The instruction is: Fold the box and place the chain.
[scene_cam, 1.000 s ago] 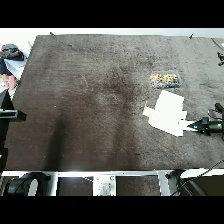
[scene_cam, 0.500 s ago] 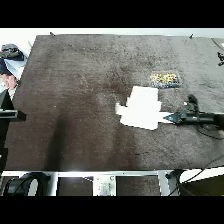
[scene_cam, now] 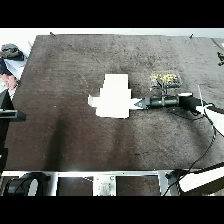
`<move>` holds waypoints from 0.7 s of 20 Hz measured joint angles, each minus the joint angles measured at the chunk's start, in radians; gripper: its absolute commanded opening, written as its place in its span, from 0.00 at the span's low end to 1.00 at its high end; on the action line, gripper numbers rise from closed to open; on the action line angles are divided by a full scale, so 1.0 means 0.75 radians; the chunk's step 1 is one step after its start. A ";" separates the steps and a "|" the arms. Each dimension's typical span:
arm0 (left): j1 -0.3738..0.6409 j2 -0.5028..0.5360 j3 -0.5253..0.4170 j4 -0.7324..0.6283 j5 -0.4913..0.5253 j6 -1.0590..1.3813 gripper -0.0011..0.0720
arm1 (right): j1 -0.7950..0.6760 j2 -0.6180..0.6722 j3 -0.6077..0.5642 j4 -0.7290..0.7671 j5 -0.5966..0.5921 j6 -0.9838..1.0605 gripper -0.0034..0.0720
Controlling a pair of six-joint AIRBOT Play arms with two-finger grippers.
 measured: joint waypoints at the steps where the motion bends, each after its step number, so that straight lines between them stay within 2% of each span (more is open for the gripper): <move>1: 0.000 0.000 0.000 0.000 0.000 0.000 0.03 | 0.029 0.000 0.025 0.007 -0.044 0.017 0.06; 8: 0.000 -0.001 0.002 0.000 -0.002 0.000 0.03 | 0.148 -0.010 0.150 -0.024 -0.218 0.046 0.06; 9: 0.001 0.000 0.002 0.000 -0.009 0.000 0.10 | 0.162 -0.012 0.162 -0.047 -0.230 0.042 0.06; 10: 0.001 0.000 0.002 0.001 -0.026 0.000 0.59 | 0.176 -0.014 0.169 -0.070 -0.238 0.035 0.06; 11: 0.001 -0.001 0.002 0.001 -0.053 0.002 0.89 | 0.192 -0.016 0.176 -0.093 -0.242 0.024 0.06; 12: 0.001 -0.001 0.003 0.001 -0.083 0.007 0.82 | 0.208 -0.019 0.181 -0.110 -0.244 0.009 0.06; 14: 0.000 -0.016 0.006 0.001 -0.141 0.014 0.83 | 0.229 -0.027 0.186 -0.133 -0.253 -0.014 0.06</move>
